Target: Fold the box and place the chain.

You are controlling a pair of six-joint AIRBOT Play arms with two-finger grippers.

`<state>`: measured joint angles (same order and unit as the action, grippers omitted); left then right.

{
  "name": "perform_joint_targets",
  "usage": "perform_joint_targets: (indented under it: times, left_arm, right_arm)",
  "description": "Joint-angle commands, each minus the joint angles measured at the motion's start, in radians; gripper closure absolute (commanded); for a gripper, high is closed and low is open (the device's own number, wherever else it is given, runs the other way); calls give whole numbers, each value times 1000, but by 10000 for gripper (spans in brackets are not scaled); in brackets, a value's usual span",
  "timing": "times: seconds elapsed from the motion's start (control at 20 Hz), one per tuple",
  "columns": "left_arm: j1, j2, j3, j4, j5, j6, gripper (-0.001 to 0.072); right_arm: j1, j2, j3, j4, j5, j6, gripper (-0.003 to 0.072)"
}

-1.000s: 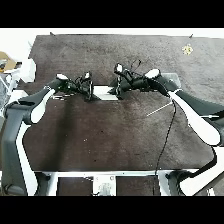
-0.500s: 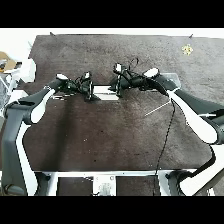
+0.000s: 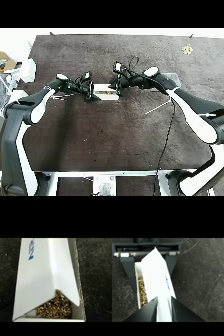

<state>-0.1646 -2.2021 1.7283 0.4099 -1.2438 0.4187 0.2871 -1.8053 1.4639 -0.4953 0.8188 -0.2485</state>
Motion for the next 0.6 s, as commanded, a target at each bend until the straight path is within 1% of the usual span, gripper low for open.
perform_joint_targets:
  times: [0.0,0.2,0.35,0.55]
  left_arm:
    - [0,0,0,1,-1,1,352]
    - [0,0,0,1,-1,1,352]
    - [0,0,0,1,-1,1,352]
    - [0,0,0,1,-1,1,351]
  right_arm:
    - [0,-2,0,-33,11,25,500]
    - [0,-2,-3,-33,20,29,500]
    - [0,-2,-5,-37,61,44,501]
    - [0,-3,-6,-37,61,58,501]
